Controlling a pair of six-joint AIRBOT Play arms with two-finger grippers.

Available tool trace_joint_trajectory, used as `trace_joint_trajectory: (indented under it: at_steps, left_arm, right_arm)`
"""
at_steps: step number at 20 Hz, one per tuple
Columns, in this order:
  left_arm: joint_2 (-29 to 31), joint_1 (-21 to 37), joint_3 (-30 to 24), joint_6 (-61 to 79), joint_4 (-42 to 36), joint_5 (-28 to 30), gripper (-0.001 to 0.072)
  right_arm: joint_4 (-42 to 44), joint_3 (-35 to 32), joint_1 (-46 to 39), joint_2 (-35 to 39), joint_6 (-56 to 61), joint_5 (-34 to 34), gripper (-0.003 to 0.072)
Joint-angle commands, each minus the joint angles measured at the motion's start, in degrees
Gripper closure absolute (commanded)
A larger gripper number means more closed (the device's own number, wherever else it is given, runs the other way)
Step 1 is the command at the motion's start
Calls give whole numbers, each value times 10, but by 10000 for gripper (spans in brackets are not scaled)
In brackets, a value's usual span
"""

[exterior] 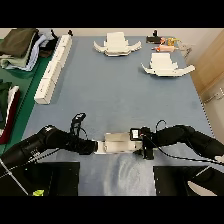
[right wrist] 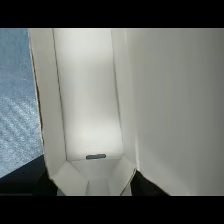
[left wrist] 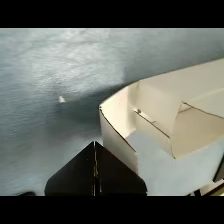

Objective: Fold the box.

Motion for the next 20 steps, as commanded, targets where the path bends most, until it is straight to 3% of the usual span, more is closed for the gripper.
trace_joint_trajectory:
  at_steps: [1, 9, 11, 13, 20]
  left_arm:
    - [-16, -23, 5, 31, -42, 31, 697]
    - [-16, -22, 68, 40, -30, -40, 693]
    - [-16, -22, 73, 37, -31, -40, 328]
    - [-16, -22, 73, 37, -31, -40, 427]
    - [-16, -23, 73, 23, -43, -22, 424]
  right_arm:
    - [0, 0, 0, 0, 0, 0, 174]
    - [0, 0, 0, 0, 0, 0, 174]
    - [0, 0, 0, 0, 0, 0, 174]
    - [0, 0, 0, 0, 0, 0, 174]
    - [0, 0, 0, 0, 0, 0, 174]
